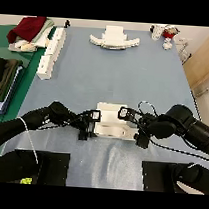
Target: Fold the box.
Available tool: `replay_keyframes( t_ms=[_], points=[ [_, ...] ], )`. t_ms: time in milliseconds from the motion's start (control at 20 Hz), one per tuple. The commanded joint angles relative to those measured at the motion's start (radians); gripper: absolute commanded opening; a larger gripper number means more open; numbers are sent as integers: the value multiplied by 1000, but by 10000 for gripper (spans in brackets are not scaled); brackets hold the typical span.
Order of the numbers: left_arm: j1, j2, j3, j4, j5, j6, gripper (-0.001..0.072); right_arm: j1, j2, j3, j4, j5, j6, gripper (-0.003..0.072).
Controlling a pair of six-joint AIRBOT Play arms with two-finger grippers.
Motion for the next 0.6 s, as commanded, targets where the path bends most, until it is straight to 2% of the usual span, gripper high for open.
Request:
replay_keyframes(
  t_ms=[0,100,150,200,450,550],
  points=[
    [0,0,1,0,1,0,415,-43,1,-42,39,117,-257,485],
    [0,0,1,0,0,0,415,-50,1,-67,64,179,-306,485],
    [0,0,1,0,0,0,415,-50,1,-79,80,203,-322,509],
    [0,0,1,0,0,0,415,-50,2,-90,106,229,-342,569],
    [0,0,1,0,1,0,415,-49,2,-106,195,270,-404,559],
    [-1,0,1,0,1,0,415,-49,1,-106,209,261,-404,373]
  ],
)
